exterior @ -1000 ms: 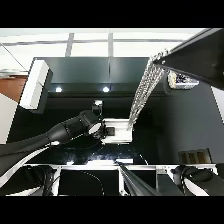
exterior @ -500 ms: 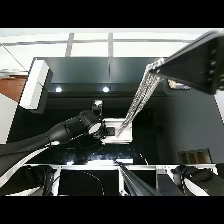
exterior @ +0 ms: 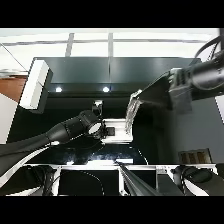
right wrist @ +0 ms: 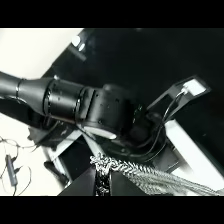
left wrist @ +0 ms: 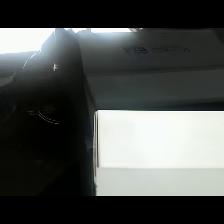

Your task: Fold the box and place the chain.

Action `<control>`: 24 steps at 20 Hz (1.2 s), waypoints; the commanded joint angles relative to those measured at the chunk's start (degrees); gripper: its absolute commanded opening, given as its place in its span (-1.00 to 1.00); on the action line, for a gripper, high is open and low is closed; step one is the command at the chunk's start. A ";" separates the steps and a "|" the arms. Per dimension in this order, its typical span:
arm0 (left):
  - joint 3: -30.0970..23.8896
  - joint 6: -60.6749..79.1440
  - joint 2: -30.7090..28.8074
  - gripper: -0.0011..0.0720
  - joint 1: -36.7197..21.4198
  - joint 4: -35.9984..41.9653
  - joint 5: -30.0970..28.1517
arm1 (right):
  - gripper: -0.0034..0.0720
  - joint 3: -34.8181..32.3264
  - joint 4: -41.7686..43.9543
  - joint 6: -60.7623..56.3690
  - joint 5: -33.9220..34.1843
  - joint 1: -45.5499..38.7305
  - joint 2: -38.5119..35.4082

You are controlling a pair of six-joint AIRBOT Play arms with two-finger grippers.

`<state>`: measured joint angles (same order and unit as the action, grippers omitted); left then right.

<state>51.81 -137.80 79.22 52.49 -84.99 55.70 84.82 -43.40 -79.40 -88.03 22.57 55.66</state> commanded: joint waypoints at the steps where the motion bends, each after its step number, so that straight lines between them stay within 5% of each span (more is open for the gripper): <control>1: 0.07 0.00 -0.07 -0.89 -0.04 0.00 0.00 | -0.84 -3.80 -2.05 0.24 1.11 2.12 0.02; 5: 0.07 0.00 -0.07 -0.89 -0.04 0.13 0.07 | -0.85 -5.29 -6.71 -0.31 -0.39 2.14 0.02; 8: 0.07 0.00 -0.07 -0.89 -0.04 0.20 0.00 | -0.84 -12.44 -6.75 -0.28 0.61 2.78 0.02; 13: 0.07 0.00 -0.07 -0.89 -0.04 0.15 -0.13 | -0.84 -29.03 -6.82 -0.28 12.28 6.97 0.20; 17: 0.07 0.00 -0.07 -0.89 -0.04 0.17 -0.13 | -0.83 -36.04 -7.98 -0.22 18.88 6.97 0.20; 18: 0.07 0.00 -0.07 -0.89 -0.04 0.20 -0.13 | -0.22 -36.22 -8.13 -0.24 18.88 6.97 0.22; 19: 0.07 0.00 -0.07 -0.89 -0.04 0.17 -0.13 | 0.67 -36.13 -8.13 -0.22 18.84 6.80 0.17; 24: 0.07 0.00 -0.07 -0.89 -0.04 0.22 -0.11 | 0.66 -32.00 -15.96 0.31 13.03 -3.21 -1.09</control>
<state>51.81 -137.80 79.20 52.49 -84.79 55.64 51.40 -54.50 -79.46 -72.69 24.53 55.35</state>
